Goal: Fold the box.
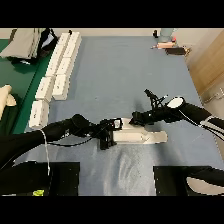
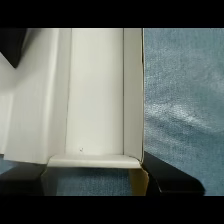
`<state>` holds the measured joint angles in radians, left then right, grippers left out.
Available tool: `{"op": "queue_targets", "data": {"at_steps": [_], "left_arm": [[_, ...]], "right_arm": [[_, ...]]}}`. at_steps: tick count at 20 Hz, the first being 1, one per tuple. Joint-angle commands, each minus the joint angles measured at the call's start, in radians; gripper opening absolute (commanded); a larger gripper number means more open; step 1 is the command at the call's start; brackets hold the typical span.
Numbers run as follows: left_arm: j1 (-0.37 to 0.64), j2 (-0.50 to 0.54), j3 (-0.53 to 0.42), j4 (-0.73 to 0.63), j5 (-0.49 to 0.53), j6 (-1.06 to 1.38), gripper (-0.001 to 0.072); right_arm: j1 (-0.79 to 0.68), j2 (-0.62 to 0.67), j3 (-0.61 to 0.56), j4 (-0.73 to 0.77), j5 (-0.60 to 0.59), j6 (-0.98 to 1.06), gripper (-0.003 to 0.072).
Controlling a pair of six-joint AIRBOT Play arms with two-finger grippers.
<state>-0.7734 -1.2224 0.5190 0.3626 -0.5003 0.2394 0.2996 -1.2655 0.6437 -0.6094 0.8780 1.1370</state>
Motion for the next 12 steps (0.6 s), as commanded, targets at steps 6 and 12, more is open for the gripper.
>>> {"op": "queue_targets", "data": {"at_steps": [6,12], "left_arm": [[0.000,0.000,0.001,0.001,0.001,0.003,0.0375],[0.000,0.000,0.001,0.001,0.001,0.003,0.0375]], "right_arm": [[0.026,-0.025,0.003,-0.038,0.003,-0.039,0.0002],[0.024,0.093,0.072,-0.052,0.053,-0.074,0.0001]]}}
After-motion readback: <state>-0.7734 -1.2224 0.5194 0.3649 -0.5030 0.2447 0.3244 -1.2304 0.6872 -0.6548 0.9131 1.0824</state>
